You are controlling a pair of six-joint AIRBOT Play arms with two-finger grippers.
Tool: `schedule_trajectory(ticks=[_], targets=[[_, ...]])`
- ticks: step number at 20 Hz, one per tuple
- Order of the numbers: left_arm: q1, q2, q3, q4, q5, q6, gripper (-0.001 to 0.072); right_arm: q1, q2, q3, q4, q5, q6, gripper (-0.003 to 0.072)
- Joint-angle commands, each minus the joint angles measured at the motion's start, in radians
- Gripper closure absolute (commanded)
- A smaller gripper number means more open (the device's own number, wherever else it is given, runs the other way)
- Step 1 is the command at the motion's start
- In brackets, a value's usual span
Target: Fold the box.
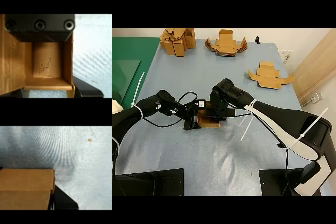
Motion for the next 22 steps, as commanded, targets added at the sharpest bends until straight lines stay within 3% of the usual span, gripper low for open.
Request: schedule_trajectory(ticks=[1,16,18,19,22], targets=[[-0.001,-0.001,0.000,0.000,0.000,0.004,0.0530,0.001,-0.008,0.006,-0.005,-0.031,-0.002,0.0678],[-0.001,-0.001,0.000,0.000,0.000,0.004,0.0530,0.001,-0.027,0.006,-0.011,-0.019,-0.013,0.0676],[-0.001,-0.001,0.000,0.000,-0.001,0.004,0.0530,0.001,-0.018,0.006,-0.004,-0.001,-0.024,0.0510],[-0.001,-0.001,0.000,0.000,-0.001,0.004,0.0531,0.000,-0.010,0.006,-0.006,0.001,-0.029,0.0467],[-0.001,-0.001,0.000,0.000,-0.002,0.004,0.0530,-0.001,0.004,0.006,-0.016,0.002,-0.032,0.0461]])
